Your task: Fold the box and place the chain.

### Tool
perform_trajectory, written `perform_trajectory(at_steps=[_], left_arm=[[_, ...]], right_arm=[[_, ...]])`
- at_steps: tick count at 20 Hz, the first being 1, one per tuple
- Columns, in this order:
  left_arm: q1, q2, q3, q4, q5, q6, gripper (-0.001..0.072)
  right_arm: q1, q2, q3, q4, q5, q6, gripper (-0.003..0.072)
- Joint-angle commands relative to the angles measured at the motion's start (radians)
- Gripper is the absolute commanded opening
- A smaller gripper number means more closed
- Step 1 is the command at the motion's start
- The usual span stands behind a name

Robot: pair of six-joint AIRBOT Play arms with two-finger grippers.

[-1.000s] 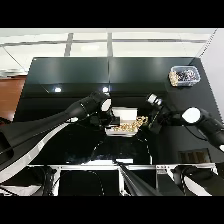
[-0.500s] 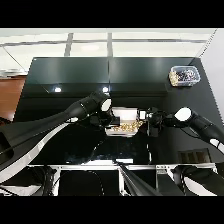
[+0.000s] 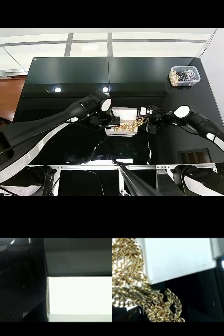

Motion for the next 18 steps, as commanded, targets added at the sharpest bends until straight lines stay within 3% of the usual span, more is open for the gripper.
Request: perform_trajectory(at_steps=[1,3,6,7,10,13,16,18], left_arm=[[0.001,0.000,0.000,-0.002,0.000,0.000,0.0029],[0.001,0.000,0.000,-0.002,0.000,0.000,0.0029],[0.001,0.000,0.000,-0.009,0.000,0.000,0.0029],[0.001,0.000,0.000,-0.017,0.000,0.000,0.0029],[0.001,0.000,0.000,-0.019,0.000,0.000,0.0029],[0.001,0.000,0.000,-0.019,0.000,0.000,0.0029],[0.001,0.000,0.000,-0.019,0.000,0.000,0.0029],[0.001,0.000,0.000,-0.018,0.002,0.000,0.0029]], right_arm=[[-0.010,-0.021,0.000,0.093,-0.008,-0.006,0.0702],[-0.010,-0.021,0.000,0.104,-0.008,-0.001,0.0698],[-0.010,-0.021,0.000,0.103,-0.008,0.056,0.0317],[-0.010,-0.021,0.000,0.103,-0.006,0.068,0.0051],[-0.010,-0.014,0.000,0.099,0.013,0.116,0.0021],[-0.010,0.050,0.000,0.027,0.025,0.341,0.0021],[-0.010,0.191,0.000,-0.151,0.092,0.644,0.0020],[-0.010,0.321,0.000,-0.187,0.195,0.760,0.0020]])
